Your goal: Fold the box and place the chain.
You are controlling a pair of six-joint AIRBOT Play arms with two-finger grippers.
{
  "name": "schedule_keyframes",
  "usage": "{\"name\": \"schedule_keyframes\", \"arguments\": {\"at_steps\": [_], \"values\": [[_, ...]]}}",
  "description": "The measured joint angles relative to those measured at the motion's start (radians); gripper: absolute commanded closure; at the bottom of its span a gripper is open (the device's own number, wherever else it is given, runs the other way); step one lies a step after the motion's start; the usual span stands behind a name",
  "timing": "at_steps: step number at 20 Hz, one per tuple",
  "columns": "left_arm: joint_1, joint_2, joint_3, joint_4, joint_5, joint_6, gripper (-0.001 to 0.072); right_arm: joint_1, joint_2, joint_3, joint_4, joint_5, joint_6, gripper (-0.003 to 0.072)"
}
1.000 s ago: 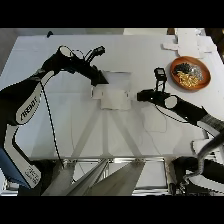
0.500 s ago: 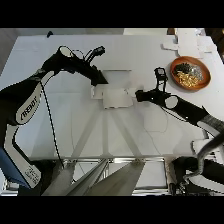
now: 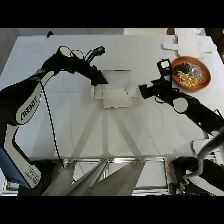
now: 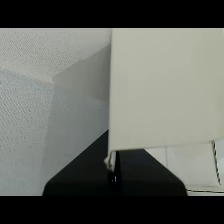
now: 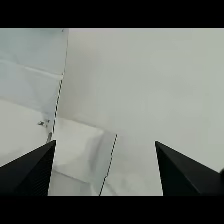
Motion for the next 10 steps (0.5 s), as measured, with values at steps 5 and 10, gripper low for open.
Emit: {"name": "schedule_keyframes", "arguments": {"at_steps": [5,10], "values": [[0.0,0.0,0.0,-0.002,-0.001,0.0,0.0698,0.0,0.034,0.0,-0.047,-0.069,0.0,-0.0027],[0.0,0.0,0.0,-0.006,-0.003,0.0,0.0699,0.0,0.041,0.0,-0.06,-0.112,0.0,-0.0027]]}}
